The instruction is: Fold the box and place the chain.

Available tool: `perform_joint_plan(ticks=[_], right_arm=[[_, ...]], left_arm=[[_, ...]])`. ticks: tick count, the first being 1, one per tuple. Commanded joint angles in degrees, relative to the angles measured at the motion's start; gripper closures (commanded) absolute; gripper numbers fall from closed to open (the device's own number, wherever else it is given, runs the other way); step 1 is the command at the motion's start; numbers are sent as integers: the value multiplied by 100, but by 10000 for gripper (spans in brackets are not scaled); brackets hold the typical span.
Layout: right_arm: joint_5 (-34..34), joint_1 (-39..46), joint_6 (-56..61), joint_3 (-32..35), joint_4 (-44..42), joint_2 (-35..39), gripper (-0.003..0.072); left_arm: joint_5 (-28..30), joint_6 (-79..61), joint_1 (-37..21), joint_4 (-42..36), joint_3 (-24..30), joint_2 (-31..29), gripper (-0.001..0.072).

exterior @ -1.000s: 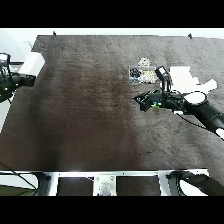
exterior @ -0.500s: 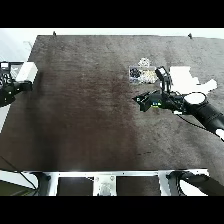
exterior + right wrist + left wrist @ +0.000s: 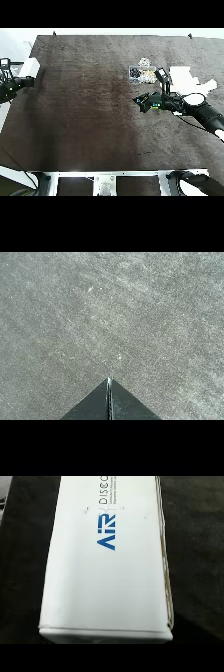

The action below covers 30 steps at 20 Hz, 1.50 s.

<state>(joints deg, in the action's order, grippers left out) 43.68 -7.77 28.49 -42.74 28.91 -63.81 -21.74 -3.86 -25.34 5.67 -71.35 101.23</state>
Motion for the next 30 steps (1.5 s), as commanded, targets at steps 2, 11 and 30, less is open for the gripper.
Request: perform_joint_plan(ticks=[2,11,30], right_arm=[[-4,0,-20,2,2,2,672],[-44,0,-20,2,-157,2,672],[-44,11,-20,-22,-192,44,254]], left_arm=[[326,-509,-9,-234,-129,122,691],[284,-629,-11,-686,-188,229,687],[-234,-358,-22,-44,-181,-365,-11]])
